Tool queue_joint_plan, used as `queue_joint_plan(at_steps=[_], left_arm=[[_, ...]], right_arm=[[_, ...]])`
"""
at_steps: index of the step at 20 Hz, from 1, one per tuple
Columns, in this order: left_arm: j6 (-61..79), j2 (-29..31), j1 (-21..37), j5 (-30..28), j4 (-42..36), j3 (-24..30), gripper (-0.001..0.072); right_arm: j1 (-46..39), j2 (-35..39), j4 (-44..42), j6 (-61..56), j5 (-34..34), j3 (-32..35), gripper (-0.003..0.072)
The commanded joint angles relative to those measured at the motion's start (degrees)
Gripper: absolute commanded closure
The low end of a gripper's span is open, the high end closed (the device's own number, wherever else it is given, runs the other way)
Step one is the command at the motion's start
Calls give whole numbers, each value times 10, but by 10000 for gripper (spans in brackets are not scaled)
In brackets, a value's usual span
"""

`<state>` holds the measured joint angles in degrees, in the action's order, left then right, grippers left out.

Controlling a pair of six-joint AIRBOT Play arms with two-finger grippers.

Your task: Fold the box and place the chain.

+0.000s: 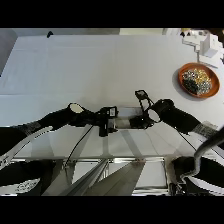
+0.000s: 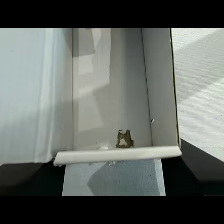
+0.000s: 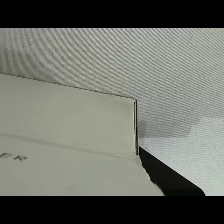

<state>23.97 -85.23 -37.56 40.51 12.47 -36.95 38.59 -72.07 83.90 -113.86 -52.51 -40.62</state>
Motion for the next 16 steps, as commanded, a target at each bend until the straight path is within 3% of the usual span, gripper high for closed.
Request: queue_joint_plan(at_steps=[1,3,6,7,8,11,12,14,16], left_arm=[[0,0,0,0,0,0,571],[0,0,0,0,0,0,571],[0,0,0,0,0,0,571],[0,0,0,0,0,0,571],[0,0,0,0,0,0,571],[0,0,0,0,0,0,571],[0,0,0,0,0,0,571],[0,0,0,0,0,0,571],[0,0,0,0,0,0,571]], right_arm=[[0,-2,15,-19,9,0,452],[0,-2,23,-22,6,0,461],[0,-2,25,-27,0,0,540],[0,-2,25,-27,-3,0,630],[0,-2,27,-28,-7,0,665],[0,-2,26,-49,-11,0,665],[0,-2,26,-49,-13,-1,651],[0,-2,27,-49,-27,-8,431],[0,-2,35,-49,-40,-24,418]])
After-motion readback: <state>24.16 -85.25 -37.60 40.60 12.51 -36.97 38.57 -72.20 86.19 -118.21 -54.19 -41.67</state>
